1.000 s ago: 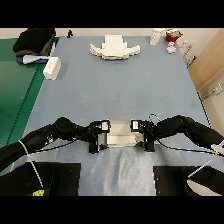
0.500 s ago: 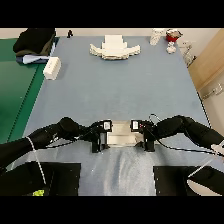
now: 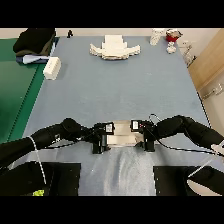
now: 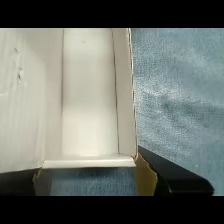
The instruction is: Fold the box.
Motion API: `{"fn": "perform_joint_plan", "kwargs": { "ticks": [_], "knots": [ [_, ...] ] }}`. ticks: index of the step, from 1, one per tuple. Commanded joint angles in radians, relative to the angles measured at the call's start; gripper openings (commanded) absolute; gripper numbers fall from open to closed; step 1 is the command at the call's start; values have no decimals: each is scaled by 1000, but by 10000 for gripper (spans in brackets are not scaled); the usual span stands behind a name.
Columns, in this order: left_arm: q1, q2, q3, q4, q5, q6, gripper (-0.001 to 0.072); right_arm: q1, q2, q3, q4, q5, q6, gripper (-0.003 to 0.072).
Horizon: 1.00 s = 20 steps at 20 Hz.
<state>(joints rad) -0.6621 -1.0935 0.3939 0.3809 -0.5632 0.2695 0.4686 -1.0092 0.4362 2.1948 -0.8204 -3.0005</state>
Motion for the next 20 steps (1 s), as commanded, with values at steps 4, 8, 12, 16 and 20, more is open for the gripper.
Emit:
{"fn": "perform_joint_plan", "kwargs": {
  "ticks": [4,8,12,16,20],
  "knots": [
    [-3,-2,1,1,14,-1,693,0,0,1,0,0,0,450],
    [-3,-2,0,0,22,0,692,0,0,1,0,0,0,450],
    [-3,-2,0,0,21,3,526,0,0,1,0,0,0,450],
    [-3,-2,0,1,21,3,526,0,0,1,0,0,0,451],
    [-3,-2,1,1,25,3,526,0,0,1,0,0,0,451]
  ]
}}
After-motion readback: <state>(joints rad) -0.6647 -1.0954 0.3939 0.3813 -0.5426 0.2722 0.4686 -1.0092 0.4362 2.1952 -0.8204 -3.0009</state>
